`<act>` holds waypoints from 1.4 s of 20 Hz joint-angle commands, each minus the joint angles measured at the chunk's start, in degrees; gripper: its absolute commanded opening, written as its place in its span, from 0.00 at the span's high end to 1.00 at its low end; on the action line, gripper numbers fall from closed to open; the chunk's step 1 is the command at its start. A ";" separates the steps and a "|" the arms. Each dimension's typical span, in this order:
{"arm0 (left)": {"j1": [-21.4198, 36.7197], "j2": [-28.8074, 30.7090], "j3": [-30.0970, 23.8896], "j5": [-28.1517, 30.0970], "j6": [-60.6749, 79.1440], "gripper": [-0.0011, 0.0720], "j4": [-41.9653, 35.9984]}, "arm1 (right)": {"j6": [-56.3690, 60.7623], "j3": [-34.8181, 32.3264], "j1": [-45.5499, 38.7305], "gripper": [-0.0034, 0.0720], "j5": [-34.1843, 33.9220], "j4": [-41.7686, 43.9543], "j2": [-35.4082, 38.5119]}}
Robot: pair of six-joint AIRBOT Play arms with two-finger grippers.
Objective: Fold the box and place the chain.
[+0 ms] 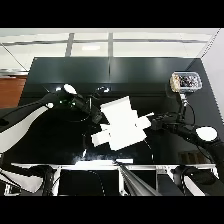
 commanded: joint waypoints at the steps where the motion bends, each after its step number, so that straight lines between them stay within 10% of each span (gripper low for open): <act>1: 0.13 0.20 0.28 -2.10 -0.09 0.95 0.98 | 0.02 0.02 0.00 0.82 0.85 -1.57 0.02; 3: 0.46 1.75 0.46 -2.97 -1.46 0.95 4.55 | 0.09 1.29 -0.02 0.09 3.87 -7.17 0.02; 9: -0.79 13.16 -0.35 2.95 -3.28 0.95 15.47 | 5.84 12.61 0.00 0.08 19.39 -32.17 0.02; 17: -4.98 14.58 -3.69 22.29 19.96 0.95 15.45 | 4.92 13.31 0.02 0.08 15.76 -32.44 0.02; 28: -7.85 9.73 -3.93 21.97 23.08 0.95 15.91 | -18.21 12.98 12.85 0.08 11.65 -32.63 -10.99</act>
